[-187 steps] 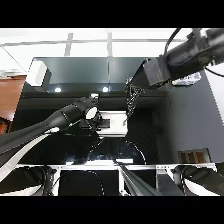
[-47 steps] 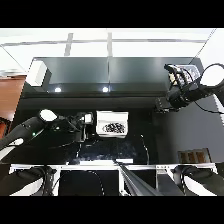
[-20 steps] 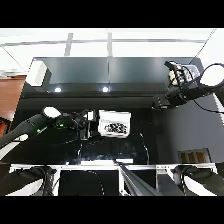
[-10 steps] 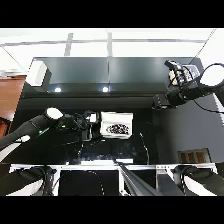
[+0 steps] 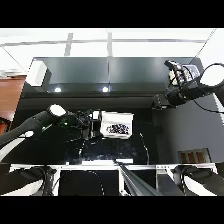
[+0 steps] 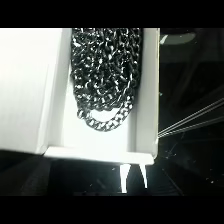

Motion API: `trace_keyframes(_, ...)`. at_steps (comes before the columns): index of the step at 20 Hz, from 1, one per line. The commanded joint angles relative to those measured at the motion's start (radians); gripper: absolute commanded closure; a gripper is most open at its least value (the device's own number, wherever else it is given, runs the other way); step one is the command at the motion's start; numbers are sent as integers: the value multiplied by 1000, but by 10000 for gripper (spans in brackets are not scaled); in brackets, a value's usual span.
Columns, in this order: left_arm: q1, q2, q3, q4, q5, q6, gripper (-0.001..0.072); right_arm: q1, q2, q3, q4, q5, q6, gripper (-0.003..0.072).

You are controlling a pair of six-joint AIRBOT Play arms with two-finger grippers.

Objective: Fold the box and place the chain.

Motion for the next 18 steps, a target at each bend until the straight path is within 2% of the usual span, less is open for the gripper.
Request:
trace_keyframes(1, -19, -8, 9, 14, 15, -14, 24, 0, -1, -1, 0, -3, -3, 366)
trace_keyframes(4, -16, -8, 9, -5, 26, -19, 55, 7, -4, -11, 8, -44, -3, 367)
trace_keyframes(6, -16, -8, 9, -5, 26, -19, 279, 31, -5, -37, 24, -121, -3, 367)
trace_keyframes(7, -16, -8, 9, -5, 26, -19, 322, 50, -6, -57, 39, -182, -2, 366)
trace_keyframes(8, -16, -8, 9, -5, 26, -19, 323, 71, -10, -75, 53, -245, 3, 361)
trace_keyframes(9, -16, -8, 9, -5, 26, -19, 323, 94, -20, -89, 67, -314, 26, 152)
trace_keyframes(10, -16, -8, 9, -5, 27, -19, 323, 117, -37, -93, 79, -362, 30, -5)
trace_keyframes(12, -16, -8, 9, -5, 27, -19, 323, 167, -82, -93, 95, -432, 29, -4)
trace_keyframes(14, -16, -8, 9, -5, 27, -19, 324, 219, -132, -93, 106, -439, -6, -4)
trace_keyframes(16, -17, -8, 9, -5, 27, -19, 323, 250, -138, -92, 106, -403, -142, -3)
trace_keyframes(18, -17, -8, 9, -5, 27, -19, 323, 254, -117, -69, 122, -306, -378, -3)
